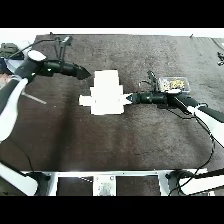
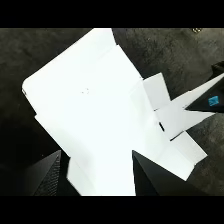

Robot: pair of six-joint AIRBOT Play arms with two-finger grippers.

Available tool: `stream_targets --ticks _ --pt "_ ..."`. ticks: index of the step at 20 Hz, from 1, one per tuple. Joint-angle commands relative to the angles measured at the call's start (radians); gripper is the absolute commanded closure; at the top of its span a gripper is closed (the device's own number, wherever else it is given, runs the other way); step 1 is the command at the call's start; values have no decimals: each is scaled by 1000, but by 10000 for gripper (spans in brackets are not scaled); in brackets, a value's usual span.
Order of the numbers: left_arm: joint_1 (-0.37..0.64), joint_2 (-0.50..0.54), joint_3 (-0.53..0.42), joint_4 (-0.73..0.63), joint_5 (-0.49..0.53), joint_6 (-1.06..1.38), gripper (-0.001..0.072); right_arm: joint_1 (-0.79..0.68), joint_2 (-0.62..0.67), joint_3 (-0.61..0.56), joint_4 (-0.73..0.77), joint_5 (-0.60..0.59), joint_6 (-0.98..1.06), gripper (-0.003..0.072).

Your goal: Fold the box and place the chain.

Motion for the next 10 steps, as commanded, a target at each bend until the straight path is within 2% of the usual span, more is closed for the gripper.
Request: stream_targets --ticks 1,5,7,10 --pt "-27 -198 242 59 -134 -142 218 1 0 1 1 0 -11 693" --pt "-27 -335 354 21 -179 -196 218 1 0 1 11 0 -27 692" --pt "-27 -375 367 -43 -224 -163 218 1 0 1 19 0 -27 692" --pt "-27 -407 368 -56 -258 -158 218 1 0 1 26 0 -27 692"
